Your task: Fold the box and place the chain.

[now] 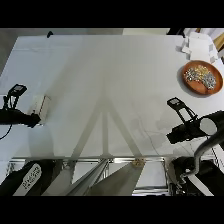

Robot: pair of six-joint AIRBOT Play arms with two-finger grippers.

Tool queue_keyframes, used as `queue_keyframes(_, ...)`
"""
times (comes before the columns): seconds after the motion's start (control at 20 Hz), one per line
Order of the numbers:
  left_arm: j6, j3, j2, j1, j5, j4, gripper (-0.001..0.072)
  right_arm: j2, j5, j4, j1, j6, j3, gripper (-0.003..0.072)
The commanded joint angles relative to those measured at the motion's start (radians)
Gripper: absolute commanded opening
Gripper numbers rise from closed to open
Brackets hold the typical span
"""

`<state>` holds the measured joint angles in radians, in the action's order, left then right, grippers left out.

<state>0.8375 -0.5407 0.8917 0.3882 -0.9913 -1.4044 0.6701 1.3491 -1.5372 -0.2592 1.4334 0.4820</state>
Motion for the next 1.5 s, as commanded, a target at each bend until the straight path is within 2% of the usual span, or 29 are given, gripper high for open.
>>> queue_keyframes(0.0,0.000,0.000,-0.111,-0.056,0.005,0.004,0.0694,-0.001,0.000,0.000,0.001,0.000,0.000,0.0016)
queue_keyframes(0.1,0.000,0.000,-0.172,-0.115,-0.019,0.032,0.0683,-0.001,0.000,0.000,0.001,0.000,0.000,0.0016)
queue_keyframes(0.15,0.000,0.000,-0.195,-0.150,-0.050,0.044,0.0545,-0.001,0.000,0.000,0.001,0.000,0.000,0.0016)
queue_keyframes(0.2,0.000,0.000,-0.206,-0.182,-0.097,0.049,0.0334,-0.001,0.000,0.000,0.001,0.000,0.000,0.0016)
queue_keyframes(0.25,0.000,0.001,-0.209,-0.215,-0.150,0.052,0.0158,-0.001,0.000,0.000,0.001,0.000,0.000,0.0016)
queue_keyframes(0.3,0.000,0.001,-0.208,-0.243,-0.190,0.056,0.0088,-0.001,0.000,0.000,0.001,0.000,0.000,0.0016)
queue_keyframes(0.45,0.000,0.001,-0.207,-0.299,-0.262,0.098,0.0080,-0.001,0.000,0.000,0.001,0.000,0.000,0.0016)
queue_keyframes(0.7,0.000,0.001,-0.207,-0.303,-0.262,0.209,0.0081,-0.001,0.000,0.000,0.001,0.000,0.000,0.0016)
queue_keyframes(1.45,0.000,0.001,-0.209,-0.303,-0.263,0.218,0.0081,-0.001,0.000,0.000,0.001,0.000,0.000,0.0016)
